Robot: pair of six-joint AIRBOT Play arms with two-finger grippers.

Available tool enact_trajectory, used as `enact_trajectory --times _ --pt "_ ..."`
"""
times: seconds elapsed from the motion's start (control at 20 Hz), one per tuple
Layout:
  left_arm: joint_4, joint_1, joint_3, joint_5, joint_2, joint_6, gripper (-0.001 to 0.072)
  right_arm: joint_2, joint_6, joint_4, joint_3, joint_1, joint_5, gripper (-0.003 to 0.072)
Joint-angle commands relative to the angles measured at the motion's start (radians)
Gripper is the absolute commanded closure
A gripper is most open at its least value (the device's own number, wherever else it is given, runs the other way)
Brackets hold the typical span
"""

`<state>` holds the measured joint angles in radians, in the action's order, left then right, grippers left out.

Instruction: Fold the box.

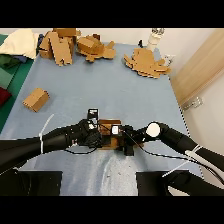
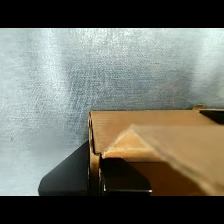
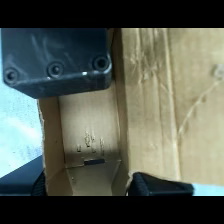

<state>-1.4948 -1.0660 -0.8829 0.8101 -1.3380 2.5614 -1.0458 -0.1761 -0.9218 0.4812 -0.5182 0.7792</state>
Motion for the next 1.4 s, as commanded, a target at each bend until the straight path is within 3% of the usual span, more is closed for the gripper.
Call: enact_trajectory --times 0.0,0.05,0.1,0.15,0.2,0.4,0.6,1.0,1.35 --pt "0.006 0.000 -0.001 -0.015 0.000 -0.010 0.0697 0.000 0.000 0.002 0.000 -0.001 0.006 0.0104" --pt "0.006 0.000 -0.001 -0.014 0.001 -0.021 0.0696 0.000 0.000 0.002 0.000 -0.001 0.005 0.0104" --pt "0.006 0.000 -0.002 -0.014 0.003 -0.034 0.0564 0.000 0.000 0.002 0.000 -0.001 0.006 0.0105" --pt "0.007 0.000 -0.002 -0.014 0.006 -0.032 0.0271 0.000 0.000 0.002 0.000 -0.001 0.006 0.0104" --pt "0.018 0.000 -0.001 -0.014 0.008 -0.031 0.0174 0.000 0.000 0.002 -0.001 -0.001 0.006 0.0104" --pt "0.022 0.002 -0.002 -0.005 0.023 -0.034 0.0174 0.000 0.000 0.002 -0.001 -0.001 0.005 0.0104" --pt "0.021 0.002 -0.001 0.078 0.042 -0.036 0.0174 0.000 0.000 0.002 -0.001 -0.001 0.005 0.0104" --pt "0.009 0.035 -0.001 0.110 0.146 -0.032 0.0175 0.000 0.000 0.002 -0.001 -0.001 0.005 0.0104" --pt "-0.063 0.084 -0.001 0.358 0.266 -0.044 0.0177 0.000 0.000 0.002 -0.001 -0.001 0.005 0.0105"
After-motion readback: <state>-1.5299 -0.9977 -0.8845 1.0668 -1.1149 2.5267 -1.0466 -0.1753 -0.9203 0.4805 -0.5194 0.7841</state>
